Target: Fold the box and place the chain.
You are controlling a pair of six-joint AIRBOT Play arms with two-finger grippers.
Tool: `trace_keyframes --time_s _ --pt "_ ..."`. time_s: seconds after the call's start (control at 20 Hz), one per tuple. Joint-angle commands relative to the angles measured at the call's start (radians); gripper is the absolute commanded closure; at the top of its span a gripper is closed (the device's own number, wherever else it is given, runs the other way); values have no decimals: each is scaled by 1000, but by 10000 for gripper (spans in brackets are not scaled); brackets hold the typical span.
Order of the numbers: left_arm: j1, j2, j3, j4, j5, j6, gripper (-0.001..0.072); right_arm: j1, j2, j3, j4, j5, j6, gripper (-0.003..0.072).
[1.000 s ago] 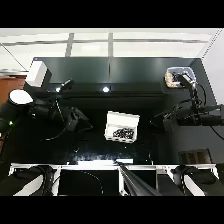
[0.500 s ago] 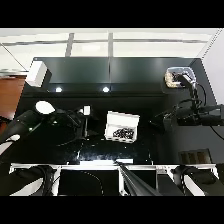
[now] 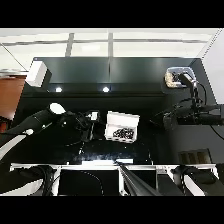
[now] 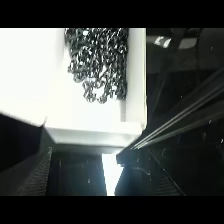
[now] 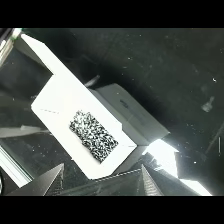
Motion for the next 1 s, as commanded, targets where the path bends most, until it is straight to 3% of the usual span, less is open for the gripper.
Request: trace_keyframes --time_s 0.0,0.15,0.95 --pt "-43 -7 1 -17 39 -4 0 0 0 -1 0 -1 0 138" --pt "-77 -8 3 -13 110 -53 0 0 0 -1 0 -1 0 138" --pt "-132 -14 26 -42 152 -53 8 0 0 -1 0 -1 0 139"
